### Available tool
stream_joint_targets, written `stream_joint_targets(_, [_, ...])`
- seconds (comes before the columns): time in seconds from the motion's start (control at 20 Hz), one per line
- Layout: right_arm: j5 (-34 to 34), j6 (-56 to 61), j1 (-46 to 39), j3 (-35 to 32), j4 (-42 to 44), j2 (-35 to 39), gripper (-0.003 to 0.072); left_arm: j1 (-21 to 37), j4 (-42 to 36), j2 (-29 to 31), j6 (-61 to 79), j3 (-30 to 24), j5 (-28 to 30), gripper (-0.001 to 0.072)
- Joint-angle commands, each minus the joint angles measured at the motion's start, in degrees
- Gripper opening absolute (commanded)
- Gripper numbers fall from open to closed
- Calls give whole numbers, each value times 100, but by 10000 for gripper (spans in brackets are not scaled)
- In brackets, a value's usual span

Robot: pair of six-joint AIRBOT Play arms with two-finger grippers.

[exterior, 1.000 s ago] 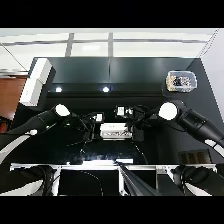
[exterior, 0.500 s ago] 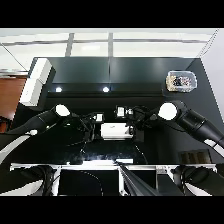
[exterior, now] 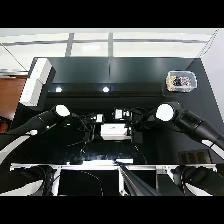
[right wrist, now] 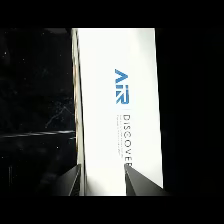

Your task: Fold the box and place the chain.

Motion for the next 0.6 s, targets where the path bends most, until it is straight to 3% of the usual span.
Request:
stream_joint_targets(0.0, [-26,44,44,-2,-7,-44,335,0,-11,2,-7,-2,2,340])
stream_joint_targets(0.25, [-20,461,42,13,20,-9,336,0,-11,2,-7,-2,4,341])
stream_joint_targets(0.55, [501,2249,-225,199,22,538,336,0,-11,2,-7,-2,4,341])
